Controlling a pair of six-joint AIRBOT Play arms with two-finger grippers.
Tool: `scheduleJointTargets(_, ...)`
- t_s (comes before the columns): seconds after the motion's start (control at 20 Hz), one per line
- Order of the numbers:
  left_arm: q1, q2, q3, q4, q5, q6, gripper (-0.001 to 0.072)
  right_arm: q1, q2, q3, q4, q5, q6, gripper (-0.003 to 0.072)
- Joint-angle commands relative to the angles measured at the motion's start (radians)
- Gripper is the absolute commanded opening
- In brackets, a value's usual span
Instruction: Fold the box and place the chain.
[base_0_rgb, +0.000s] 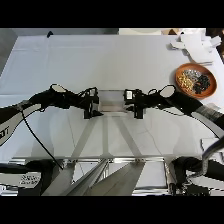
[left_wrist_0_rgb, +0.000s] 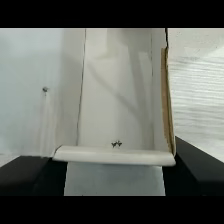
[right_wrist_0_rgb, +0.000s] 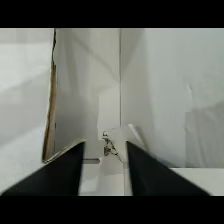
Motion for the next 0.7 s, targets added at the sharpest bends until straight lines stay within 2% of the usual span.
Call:
scheduleJointTargets(0.0, -0.001, 0.001, 0.000, 0.000, -0.002, 0.001, 0.0256, 0.001, -0.002, 0.000, 0.053, -0.001, -0.010, 0.0472)
scheduleJointTargets(0.1, -0.001, 0.001, 0.000, 0.000, -0.002, 0.001, 0.0256, 0.001, -0.002, 0.000, 0.060, -0.001, -0.010, 0.0530)
scheduleJointTargets(0.15, -0.001, 0.001, 0.000, 0.000, -0.002, 0.001, 0.0256, 0.001, -0.002, 0.000, 0.059, -0.001, -0.007, 0.0524)
scheduleJointTargets(0.2, -0.001, 0.001, 0.000, 0.000, -0.002, 0.001, 0.0256, 0.001, -0.002, 0.000, 0.058, 0.002, -0.007, 0.0486)
scheduleJointTargets(0.25, -0.001, 0.001, 0.000, 0.000, -0.002, 0.001, 0.0256, 0.001, -0.002, 0.000, 0.053, 0.008, -0.003, 0.0351)
scheduleJointTargets(0.35, -0.001, 0.001, 0.000, 0.000, -0.002, 0.001, 0.0256, 0.001, 0.002, 0.000, 0.007, 0.031, 0.048, 0.0018)
scheduleJointTargets(0.5, -0.001, 0.001, 0.000, 0.000, -0.002, 0.001, 0.0256, 0.001, 0.043, 0.000, -0.121, 0.064, 0.145, 0.0010)
scheduleJointTargets(0.65, -0.001, 0.001, 0.000, 0.000, -0.002, 0.001, 0.0256, 0.001, 0.142, 0.000, -0.202, 0.066, 0.306, 0.0010)
